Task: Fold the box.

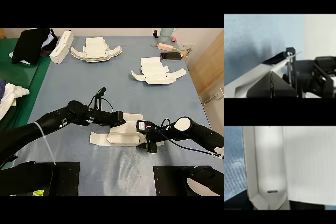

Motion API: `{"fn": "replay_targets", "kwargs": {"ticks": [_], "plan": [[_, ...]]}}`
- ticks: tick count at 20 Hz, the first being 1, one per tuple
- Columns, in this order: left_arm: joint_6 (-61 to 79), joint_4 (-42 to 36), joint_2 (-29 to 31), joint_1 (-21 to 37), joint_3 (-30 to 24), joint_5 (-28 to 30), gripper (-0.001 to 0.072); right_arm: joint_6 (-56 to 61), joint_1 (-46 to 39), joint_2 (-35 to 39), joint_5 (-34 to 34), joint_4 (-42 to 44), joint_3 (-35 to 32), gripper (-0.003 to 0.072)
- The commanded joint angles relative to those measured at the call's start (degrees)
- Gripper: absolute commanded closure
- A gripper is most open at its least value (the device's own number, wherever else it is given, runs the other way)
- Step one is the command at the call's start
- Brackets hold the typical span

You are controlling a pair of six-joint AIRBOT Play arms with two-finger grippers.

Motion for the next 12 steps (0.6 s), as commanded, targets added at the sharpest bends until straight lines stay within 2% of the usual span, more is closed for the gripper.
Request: {"fn": "replay_targets", "kwargs": {"ticks": [1,5,12], "plan": [[-4.3,3.1,-4.5,0.0,0.0,0.1,0.0695,0.0,0.1,0.0,0.0,0.0,0.0,0.0177],[-4.8,4.0,-6.2,0.0,0.0,-0.7,0.0695,0.0,0.1,0.0,0.0,0.0,0.0,0.0177],[-1.7,3.7,-5.4,1.3,0.6,-1.9,0.0694,0.0,0.1,0.0,0.0,0.0,0.0,0.0176]]}}
